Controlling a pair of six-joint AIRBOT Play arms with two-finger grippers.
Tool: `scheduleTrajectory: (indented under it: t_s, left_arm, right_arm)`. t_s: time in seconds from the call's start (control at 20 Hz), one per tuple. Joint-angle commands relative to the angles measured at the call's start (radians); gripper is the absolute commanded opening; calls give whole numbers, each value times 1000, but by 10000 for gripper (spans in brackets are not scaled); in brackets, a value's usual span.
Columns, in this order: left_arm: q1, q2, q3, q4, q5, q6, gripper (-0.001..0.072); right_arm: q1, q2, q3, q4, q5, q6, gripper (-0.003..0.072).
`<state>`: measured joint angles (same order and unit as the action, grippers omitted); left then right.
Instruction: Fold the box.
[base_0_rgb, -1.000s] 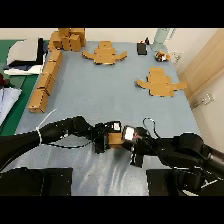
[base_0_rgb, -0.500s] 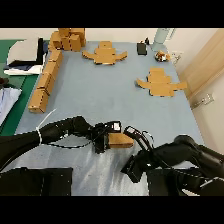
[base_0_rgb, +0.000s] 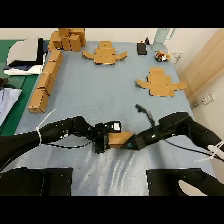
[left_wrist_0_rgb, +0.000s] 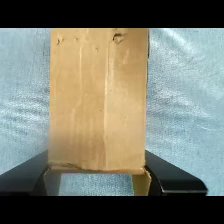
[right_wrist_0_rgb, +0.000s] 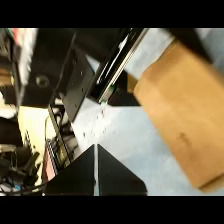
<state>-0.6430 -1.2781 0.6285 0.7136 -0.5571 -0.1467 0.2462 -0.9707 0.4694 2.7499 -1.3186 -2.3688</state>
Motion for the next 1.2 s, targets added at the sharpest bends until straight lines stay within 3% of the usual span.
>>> scheduleTrajectory:
  t_s: [0.0, 0.3, 1.15]
  left_arm:
    - [1, -1, 0, 0, 0, 0, 526]
    - [1, -1, 0, 0, 0, 0, 526]
    - [1, -1, 0, 0, 0, 0, 526]
  right_arm:
    - [-177, -2, 5, 32, -40, -10, 63]
    - [-175, -3, -14, -92, 44, 90, 32]
    - [-114, -3, -84, -137, 154, 102, 20]
